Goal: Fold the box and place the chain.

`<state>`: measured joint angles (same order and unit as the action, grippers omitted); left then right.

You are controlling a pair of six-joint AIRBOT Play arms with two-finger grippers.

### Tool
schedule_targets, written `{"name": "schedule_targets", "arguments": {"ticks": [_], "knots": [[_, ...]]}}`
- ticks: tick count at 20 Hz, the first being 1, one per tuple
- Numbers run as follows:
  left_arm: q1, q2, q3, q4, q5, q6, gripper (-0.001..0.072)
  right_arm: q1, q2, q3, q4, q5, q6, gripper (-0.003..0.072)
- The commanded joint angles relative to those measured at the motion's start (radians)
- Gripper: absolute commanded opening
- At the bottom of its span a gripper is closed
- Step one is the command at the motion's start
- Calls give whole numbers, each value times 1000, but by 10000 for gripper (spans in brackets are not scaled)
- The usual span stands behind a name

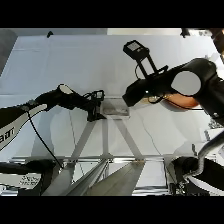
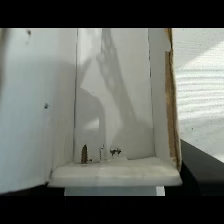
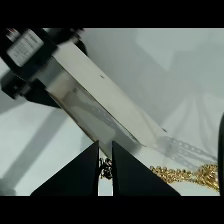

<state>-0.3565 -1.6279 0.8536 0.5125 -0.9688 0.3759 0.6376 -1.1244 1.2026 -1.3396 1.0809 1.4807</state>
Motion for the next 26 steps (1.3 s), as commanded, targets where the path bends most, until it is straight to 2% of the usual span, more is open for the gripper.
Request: {"name": "schedule_targets", "arguments": {"ticks": [1,4,7,10,15,21,26], "knots": [[0,0,0,0,0,0,404,16,-32,0,157,-50,-48,13],[0,0,0,0,0,0,404,16,-53,0,286,-52,-149,13],[0,0,0,0,0,0,404,16,-68,0,336,-75,-208,13],[0,0,0,0,0,1,404,15,-69,0,314,-107,-228,13],[0,0,0,0,0,0,404,13,-100,-22,182,-102,-229,15],[0,0,0,0,0,0,404,-3,-208,-86,162,-113,-229,15],[0,0,0,0,0,0,404,-3,-261,-93,164,-98,-229,28]]}}
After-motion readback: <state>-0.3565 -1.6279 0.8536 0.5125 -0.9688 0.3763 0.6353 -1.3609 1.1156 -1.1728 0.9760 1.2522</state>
